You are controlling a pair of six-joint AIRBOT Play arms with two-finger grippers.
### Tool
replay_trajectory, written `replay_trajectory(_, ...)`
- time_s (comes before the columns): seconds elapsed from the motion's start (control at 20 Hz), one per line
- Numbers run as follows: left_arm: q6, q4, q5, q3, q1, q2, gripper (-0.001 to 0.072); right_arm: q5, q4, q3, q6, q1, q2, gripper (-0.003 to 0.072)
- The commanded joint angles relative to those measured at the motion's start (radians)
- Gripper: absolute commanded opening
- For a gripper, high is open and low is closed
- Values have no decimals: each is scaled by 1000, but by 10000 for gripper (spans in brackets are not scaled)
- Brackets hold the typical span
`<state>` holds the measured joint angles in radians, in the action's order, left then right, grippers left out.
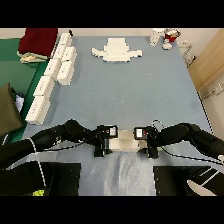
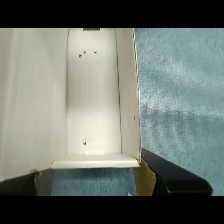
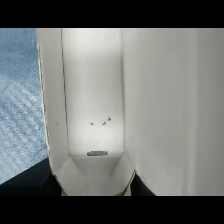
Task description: Fold the box.
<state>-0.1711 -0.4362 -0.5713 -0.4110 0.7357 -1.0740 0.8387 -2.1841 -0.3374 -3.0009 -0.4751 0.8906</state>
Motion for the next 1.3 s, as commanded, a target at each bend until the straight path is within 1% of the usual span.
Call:
replay_trajectory(0.0,58,-36,4,0,-2,-7,701,0,0,0,0,-1,0,500)
replay_trajectory(1.25,25,-22,5,-1,0,-10,699,0,0,0,0,-1,0,500)
